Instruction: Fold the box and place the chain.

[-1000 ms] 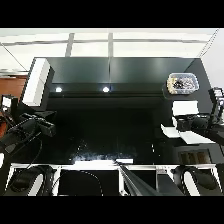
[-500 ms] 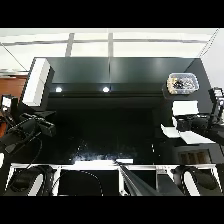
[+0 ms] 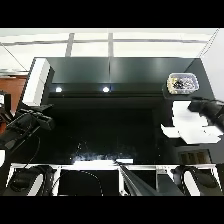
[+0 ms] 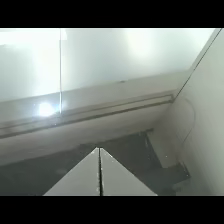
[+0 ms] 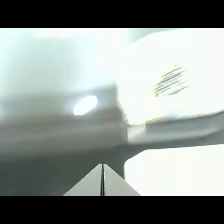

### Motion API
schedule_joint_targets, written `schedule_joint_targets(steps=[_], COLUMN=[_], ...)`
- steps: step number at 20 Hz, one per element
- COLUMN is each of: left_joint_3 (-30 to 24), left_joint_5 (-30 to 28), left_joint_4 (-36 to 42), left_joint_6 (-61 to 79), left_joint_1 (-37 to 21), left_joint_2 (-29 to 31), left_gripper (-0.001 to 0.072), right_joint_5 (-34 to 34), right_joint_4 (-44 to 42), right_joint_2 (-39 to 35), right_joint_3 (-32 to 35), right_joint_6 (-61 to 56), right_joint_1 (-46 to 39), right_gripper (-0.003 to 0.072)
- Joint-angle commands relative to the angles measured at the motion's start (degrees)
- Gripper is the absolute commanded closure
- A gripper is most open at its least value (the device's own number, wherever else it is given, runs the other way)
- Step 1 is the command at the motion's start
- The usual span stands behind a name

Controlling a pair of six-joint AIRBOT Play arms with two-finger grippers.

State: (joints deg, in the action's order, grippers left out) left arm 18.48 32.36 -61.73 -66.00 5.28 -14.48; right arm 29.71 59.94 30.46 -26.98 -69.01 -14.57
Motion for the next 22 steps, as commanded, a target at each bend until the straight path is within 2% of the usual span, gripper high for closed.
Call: schedule_joint_targets(steps=[1,2,3,5,7,9,12,14,17,20,22], left_joint_3=[0.0,0.0,0.0,0.0,0.0,0.0,0.0,0.0,0.0,0.0,0.0], left_joint_5=[-1.1,-1.1,-0.9,-0.3,-0.2,-0.2,-0.2,-0.3,-0.3,-0.3,-0.3], left_joint_4=[1.4,1.4,1.5,1.6,2.8,3.7,4.4,4.4,4.6,6.2,7.6], left_joint_6=[-0.1,-0.1,-0.3,-0.3,-0.3,-0.3,-0.3,-0.3,-0.3,-0.3,-0.3], left_joint_1=[0.1,0.1,0.1,0.1,0.1,0.1,0.1,0.1,0.1,0.1,0.1], left_joint_2=[-3.4,-4.6,-6.0,-8.5,-10.3,-10.9,-10.8,-10.8,-10.8,-10.9,-10.8], left_gripper=[0.0359,0.0011,-0.0007,-0.0006,-0.0006,-0.0007,-0.0006,-0.0006,-0.0006,-0.0006,-0.0005], right_joint_5=[-7.0,-2.1,2.2,13.6,23.9,31.9,37.0,40.3,51.1,61.1,61.6], right_joint_4=[8.1,8.7,11.2,20.3,28.5,30.4,22.8,9.8,-6.4,-8.9,-7.7], right_joint_2=[11.2,16.5,21.1,30.9,39.8,46.1,51.4,53.9,59.5,66.1,68.1], right_joint_3=[-5.8,-9.8,-13.4,-21.2,-27.9,-32.4,-36.5,-38.3,-41.3,-44.8,-45.6], right_joint_6=[-8.2,-7.5,-6.3,-8.3,-15.9,-17.9,-11.1,-0.6,11.0,12.1,12.1], right_joint_1=[-9.2,-13.1,-16.0,-21.6,-27.4,-33.3,-41.8,-47.8,-53.5,-53.4,-52.6], right_gripper=[0.0505,0.0076,-0.0034,-0.0034,-0.0034,-0.0034,-0.0034,-0.0034,-0.0034,-0.0034,-0.0034])
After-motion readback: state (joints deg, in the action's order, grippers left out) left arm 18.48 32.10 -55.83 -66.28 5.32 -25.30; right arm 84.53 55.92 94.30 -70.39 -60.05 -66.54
